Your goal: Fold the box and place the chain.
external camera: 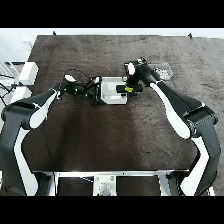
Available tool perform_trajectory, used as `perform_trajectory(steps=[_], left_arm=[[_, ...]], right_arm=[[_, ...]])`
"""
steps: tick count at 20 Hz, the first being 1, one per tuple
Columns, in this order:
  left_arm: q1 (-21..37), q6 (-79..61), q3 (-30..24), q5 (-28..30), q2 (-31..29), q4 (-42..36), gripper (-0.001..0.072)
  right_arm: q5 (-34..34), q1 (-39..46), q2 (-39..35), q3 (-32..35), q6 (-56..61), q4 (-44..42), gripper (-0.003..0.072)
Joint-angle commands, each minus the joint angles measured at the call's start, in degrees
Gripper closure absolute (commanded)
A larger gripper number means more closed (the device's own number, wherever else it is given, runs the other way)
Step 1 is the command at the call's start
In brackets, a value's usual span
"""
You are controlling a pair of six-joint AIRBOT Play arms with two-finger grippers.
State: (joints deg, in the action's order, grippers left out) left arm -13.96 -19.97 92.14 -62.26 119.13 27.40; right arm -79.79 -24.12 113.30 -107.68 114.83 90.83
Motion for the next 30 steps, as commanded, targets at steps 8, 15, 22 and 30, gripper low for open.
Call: perform_trajectory(steps=[8, 15, 22, 30], left_arm=[[0.0, 0.0, 0.0, -0.2, 0.0, 0.0, 0.0131], [0.0, 0.3, 0.0, -0.3, 0.0, 0.0, 0.0131], [0.0, 0.5, 0.0, -0.3, 0.0, 0.0, 0.0130], [0.0, 0.5, 0.0, -0.3, 0.0, 0.0, 0.0131]], right_arm=[[-1.9, 0.2, -7.8, -0.6, -3.7, -0.1, 0.0272], [1.0, 6.7, -14.6, -0.6, -9.3, 7.0, 0.0363], [16.6, 19.7, -10.0, -0.6, -18.7, 1.4, 0.0371], [24.1, 24.9, -2.4, -0.6, -29.1, -9.3, 0.0373]])
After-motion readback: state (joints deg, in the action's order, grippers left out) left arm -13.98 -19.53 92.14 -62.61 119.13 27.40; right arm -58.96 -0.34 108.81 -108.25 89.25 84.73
